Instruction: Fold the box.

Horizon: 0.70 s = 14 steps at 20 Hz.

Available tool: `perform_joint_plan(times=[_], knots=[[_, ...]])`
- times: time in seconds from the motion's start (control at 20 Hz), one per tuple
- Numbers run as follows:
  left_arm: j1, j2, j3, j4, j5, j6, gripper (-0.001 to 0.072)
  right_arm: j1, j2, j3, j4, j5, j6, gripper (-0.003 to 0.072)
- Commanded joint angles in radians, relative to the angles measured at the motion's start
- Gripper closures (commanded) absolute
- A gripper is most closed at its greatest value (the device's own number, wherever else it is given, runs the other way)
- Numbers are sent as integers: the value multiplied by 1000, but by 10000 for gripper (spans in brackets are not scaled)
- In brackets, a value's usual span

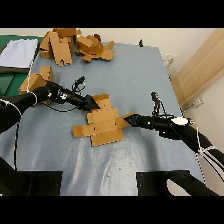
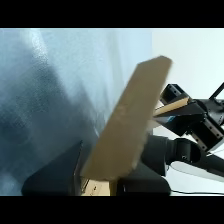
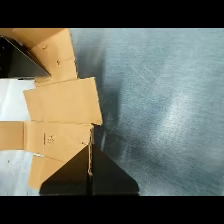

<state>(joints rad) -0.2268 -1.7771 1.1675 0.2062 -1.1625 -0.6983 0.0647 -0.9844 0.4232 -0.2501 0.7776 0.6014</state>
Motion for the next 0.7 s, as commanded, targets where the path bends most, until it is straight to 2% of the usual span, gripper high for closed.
perform_joint_plan(times=[0.0,0.25,0.3,0.35,0.65], knots=[[0,1,1,-9,-13,105,476,0,1,-1,0,-1,0,686],[0,0,1,-8,-26,141,479,0,1,-1,0,-2,1,686],[0,0,1,-8,-27,152,569,0,1,-1,0,-2,1,685],[0,0,1,-5,-35,171,697,0,1,-1,0,-2,1,685],[0,0,1,-8,-68,330,697,0,1,-1,2,-11,8,684]])
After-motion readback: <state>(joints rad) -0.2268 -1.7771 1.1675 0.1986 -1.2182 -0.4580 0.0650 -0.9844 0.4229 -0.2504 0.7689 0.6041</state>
